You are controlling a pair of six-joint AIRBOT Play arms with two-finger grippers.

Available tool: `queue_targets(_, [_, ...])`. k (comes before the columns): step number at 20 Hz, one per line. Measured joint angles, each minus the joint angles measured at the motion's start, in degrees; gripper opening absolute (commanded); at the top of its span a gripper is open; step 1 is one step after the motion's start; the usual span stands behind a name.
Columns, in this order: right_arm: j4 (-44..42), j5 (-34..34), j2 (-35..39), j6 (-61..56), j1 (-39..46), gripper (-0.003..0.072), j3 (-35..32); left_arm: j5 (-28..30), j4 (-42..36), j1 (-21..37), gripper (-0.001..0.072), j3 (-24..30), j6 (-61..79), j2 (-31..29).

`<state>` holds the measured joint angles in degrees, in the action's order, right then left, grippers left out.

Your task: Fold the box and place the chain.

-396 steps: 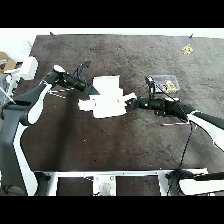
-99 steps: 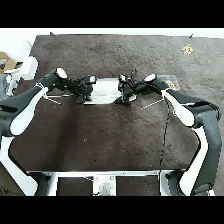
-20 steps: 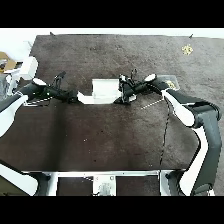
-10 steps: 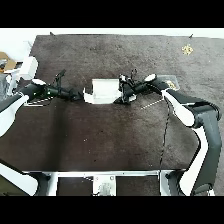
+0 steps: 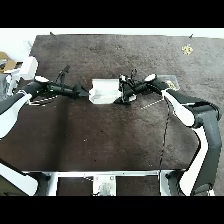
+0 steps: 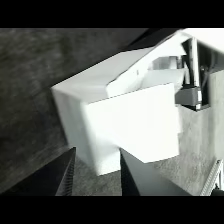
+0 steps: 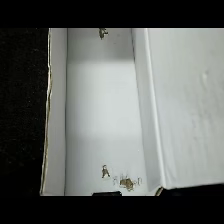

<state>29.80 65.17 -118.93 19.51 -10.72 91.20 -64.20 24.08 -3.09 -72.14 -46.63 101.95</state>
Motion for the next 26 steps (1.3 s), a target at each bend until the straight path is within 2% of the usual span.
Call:
queue_targets(6, [-0.02, 0.0, 0.0, -0.02, 0.0, 0.0438, 0.0, -0.74, 5.44, -2.71, 0.0303, -4.07, -4.37, -0.07])
queue_targets(16, [-0.02, 0.0, 0.0, -0.02, 0.0, 0.0438, 0.0, 1.46, 29.94, -12.2, 0.0303, -14.29, -26.99, -0.07])
queue_targets(20, [-0.02, 0.0, 0.0, -0.02, 0.0, 0.0438, 0.0, 3.82, 37.81, -15.63, 0.0303, -15.87, -34.23, -0.02])
queue_targets(26, [-0.02, 0.0, 0.0, 0.0, 0.0, 0.0438, 0.0, 5.97, 45.62, -17.66, 0.0303, -16.37, -40.98, 0.11])
